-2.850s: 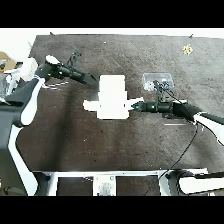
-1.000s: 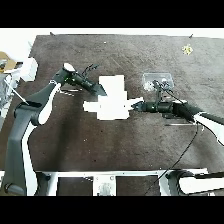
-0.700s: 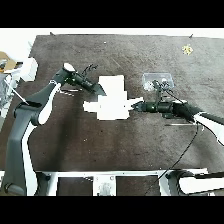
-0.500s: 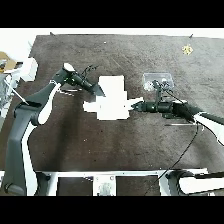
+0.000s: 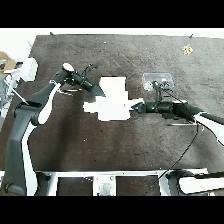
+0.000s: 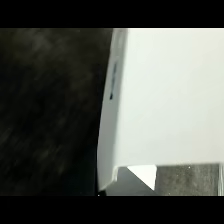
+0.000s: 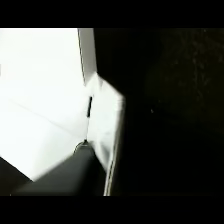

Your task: Fold the box and place the chain.

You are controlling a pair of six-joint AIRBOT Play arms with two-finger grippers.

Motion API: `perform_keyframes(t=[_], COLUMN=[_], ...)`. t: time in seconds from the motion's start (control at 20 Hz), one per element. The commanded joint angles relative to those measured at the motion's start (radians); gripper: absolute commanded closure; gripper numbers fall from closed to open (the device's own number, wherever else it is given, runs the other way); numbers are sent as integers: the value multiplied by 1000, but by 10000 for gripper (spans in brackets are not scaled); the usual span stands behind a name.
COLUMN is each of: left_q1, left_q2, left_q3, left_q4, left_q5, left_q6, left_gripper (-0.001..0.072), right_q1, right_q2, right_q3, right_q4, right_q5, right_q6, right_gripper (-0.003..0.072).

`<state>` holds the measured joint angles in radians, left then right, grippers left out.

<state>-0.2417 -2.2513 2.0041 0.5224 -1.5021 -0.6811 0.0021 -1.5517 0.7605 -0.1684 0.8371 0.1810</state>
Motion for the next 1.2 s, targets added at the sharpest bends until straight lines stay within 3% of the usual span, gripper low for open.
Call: perform_keyframes(t=[0.0, 0.35, 0.6, 0.7, 0.85, 1.15], left_q1=[2, 2, 2, 2, 1, 1], left_q2=[0, 2, 46, 51, 49, 47], left_q3=[1, 2, 19, 19, -32, -104], left_q4=[-45, -45, 51, 54, 45, 34], left_q5=[-1, 36, 182, 193, 229, 292], left_q6=[148, 566, 719, 720, 782, 821], left_gripper=[698, 698, 699, 699, 700, 701], right_q1=[-26, -196, -194, -192, -167, -64], right_q2=[15, 99, 78, 76, 76, 75], right_q3=[3, 73, 75, 75, 75, 75], right_q4=[16, 16, 16, 17, 19, 8], right_q5=[37, 132, 124, 129, 178, 164], right_q6=[-38, -137, -188, -224, -318, -450], right_gripper=[292, 292, 292, 293, 294, 293])
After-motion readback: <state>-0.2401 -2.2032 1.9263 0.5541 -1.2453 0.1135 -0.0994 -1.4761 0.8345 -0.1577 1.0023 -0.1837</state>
